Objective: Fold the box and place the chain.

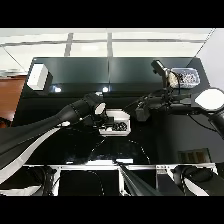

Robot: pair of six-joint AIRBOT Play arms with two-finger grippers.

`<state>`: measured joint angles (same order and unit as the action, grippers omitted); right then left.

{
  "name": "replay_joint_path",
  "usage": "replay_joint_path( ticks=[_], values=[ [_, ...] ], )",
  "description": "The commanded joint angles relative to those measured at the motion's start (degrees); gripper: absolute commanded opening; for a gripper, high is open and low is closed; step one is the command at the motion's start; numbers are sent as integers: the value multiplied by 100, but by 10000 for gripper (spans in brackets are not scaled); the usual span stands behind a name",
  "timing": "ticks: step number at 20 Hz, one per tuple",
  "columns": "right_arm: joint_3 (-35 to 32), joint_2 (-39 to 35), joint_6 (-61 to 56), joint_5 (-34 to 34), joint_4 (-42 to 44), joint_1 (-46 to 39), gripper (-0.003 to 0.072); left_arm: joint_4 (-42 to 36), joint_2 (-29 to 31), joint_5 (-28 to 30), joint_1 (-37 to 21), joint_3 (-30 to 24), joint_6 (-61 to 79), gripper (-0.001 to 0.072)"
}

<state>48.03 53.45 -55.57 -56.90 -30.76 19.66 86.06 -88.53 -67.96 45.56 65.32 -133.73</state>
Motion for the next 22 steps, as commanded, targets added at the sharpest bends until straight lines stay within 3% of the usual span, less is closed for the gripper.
replay_joint_path(
  ticks=[1, 5, 9, 10, 11, 12, 15, 18, 20, 22],
  values=[
    [-90, 17, -76, -151, -258, -566, 280, 2, -4, -2, 0, 2, 0, 27],
    [-92, -9, -76, -957, -256, -1836, 279, -28, -2, -4, 0, 2, 0, 26],
    [-94, -11, 31, -1397, -415, -2144, 279, -151, -2, 28, 9, 55, -7, 57],
    [-96, -11, 33, -1447, -468, -2144, 279, -153, -2, -44, 11, 116, -7, 266],
    [-96, -9, 35, -1478, -516, -2144, 279, -146, 9, -138, 13, 190, -7, 548],
    [-96, -9, 48, -1484, -566, -2144, 279, -101, 52, -197, 33, 278, 0, 715],
    [-96, -9, 166, -1401, -662, -2144, 279, 326, 575, -291, 181, 358, 214, 713],
    [-96, -9, 162, -1357, -662, -2144, 279, 992, 1375, -811, 278, 313, 857, 713],
    [-96, -9, 160, -1355, -662, -2144, 279, 1639, 2013, -1130, 142, -4, 1064, 713],
    [-96, -9, 160, -1353, -662, -2144, 279, 1565, 2708, -1082, -474, -658, 1051, 713]
  ],
)
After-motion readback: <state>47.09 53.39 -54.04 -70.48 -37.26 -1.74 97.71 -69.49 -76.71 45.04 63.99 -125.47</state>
